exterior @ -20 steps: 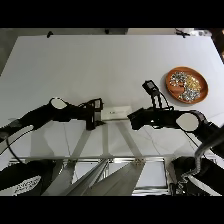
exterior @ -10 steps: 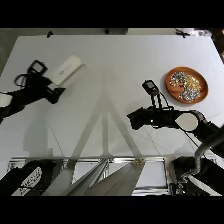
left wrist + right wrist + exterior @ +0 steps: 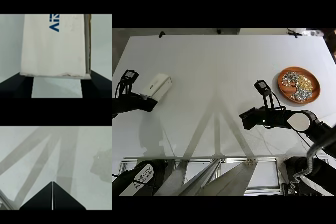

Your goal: Fold the box and place the chain.

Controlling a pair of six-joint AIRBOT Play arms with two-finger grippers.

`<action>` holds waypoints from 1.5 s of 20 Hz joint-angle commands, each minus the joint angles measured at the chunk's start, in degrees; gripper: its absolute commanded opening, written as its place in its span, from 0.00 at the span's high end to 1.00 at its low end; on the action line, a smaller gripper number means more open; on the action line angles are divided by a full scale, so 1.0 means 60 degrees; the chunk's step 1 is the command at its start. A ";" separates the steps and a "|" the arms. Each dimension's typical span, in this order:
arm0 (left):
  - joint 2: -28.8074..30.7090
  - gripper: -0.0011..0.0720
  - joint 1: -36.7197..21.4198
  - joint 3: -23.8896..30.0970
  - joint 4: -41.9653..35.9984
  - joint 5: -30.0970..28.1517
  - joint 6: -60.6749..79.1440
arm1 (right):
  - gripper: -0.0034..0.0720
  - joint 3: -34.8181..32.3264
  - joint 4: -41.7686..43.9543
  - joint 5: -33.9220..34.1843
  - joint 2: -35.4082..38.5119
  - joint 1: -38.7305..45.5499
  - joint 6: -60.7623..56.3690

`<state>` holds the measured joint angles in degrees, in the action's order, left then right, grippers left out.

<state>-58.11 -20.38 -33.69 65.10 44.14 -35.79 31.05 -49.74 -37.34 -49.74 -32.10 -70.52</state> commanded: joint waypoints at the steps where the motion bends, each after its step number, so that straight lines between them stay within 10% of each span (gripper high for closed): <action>1: -0.0153 0.50 -0.0102 0.0000 0.1078 0.1089 -0.0324 | 0.94 0.0004 -0.0127 -0.0080 -0.0007 0.0004 -0.0022; 3: -0.0153 0.49 -0.0102 0.0000 0.1206 0.1461 -0.0335 | 0.94 0.0004 -0.0295 -0.0142 -0.0007 0.0004 -0.0022; 7: -0.0142 0.04 -0.0098 0.0000 0.1304 0.1993 -0.0605 | 0.89 0.0004 -0.0535 -0.0146 -0.0007 0.0004 -0.0025; 12: 0.0659 0.04 -0.0098 -0.0004 0.1716 0.2106 -0.0732 | 0.50 0.0004 -0.1104 -0.0124 -0.0007 0.0004 -0.0412; 17: 0.3136 0.04 -0.0062 -0.0007 0.2127 0.1381 -0.0987 | 0.51 0.0004 -0.4707 -0.0291 -0.0007 0.0004 -0.2401; 21: 0.4659 0.04 0.0809 -0.0004 0.2000 0.1490 -0.1009 | 0.51 0.0004 -0.4838 -0.0914 -0.0004 0.0004 -0.2597; 30: 0.4153 0.04 0.1829 0.0000 0.1297 0.1934 -0.1009 | 0.51 0.0004 -0.4827 -0.0849 -0.0004 0.0004 -0.2597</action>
<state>-31.88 -10.44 -33.69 74.28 55.24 -41.85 31.05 -78.35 -42.30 -49.74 -32.10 -85.84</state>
